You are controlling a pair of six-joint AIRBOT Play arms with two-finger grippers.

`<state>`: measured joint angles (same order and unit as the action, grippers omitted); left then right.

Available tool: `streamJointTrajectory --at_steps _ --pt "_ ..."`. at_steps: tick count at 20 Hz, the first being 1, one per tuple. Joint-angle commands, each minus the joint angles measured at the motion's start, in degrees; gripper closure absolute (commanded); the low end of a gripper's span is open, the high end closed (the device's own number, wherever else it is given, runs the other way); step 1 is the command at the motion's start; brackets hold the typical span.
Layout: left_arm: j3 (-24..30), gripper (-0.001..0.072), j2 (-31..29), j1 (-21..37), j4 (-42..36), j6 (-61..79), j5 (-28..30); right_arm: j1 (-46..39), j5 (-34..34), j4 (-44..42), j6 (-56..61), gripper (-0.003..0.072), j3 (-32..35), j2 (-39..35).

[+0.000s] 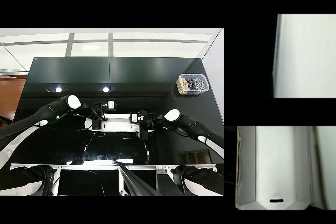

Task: Fold the box and place the chain.

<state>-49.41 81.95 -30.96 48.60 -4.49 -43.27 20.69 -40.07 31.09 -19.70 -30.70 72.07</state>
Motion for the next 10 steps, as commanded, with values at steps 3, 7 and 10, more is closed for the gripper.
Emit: streamJointTrajectory --at_steps 3,7,10 --pt "-0.04 0.0682 0.02 -0.02 0.00 0.00 -0.02 0.13 0.57 -0.04 -0.20 -0.0022 0.00 0.04" --pt "-0.04 0.0681 0.02 -0.02 0.00 0.00 0.04 0.13 0.90 -0.44 -0.13 0.0218 0.00 0.04" --pt "-0.04 0.0681 0.00 -0.02 0.00 0.00 0.07 0.13 0.90 -0.44 -0.13 0.0218 0.00 0.04"
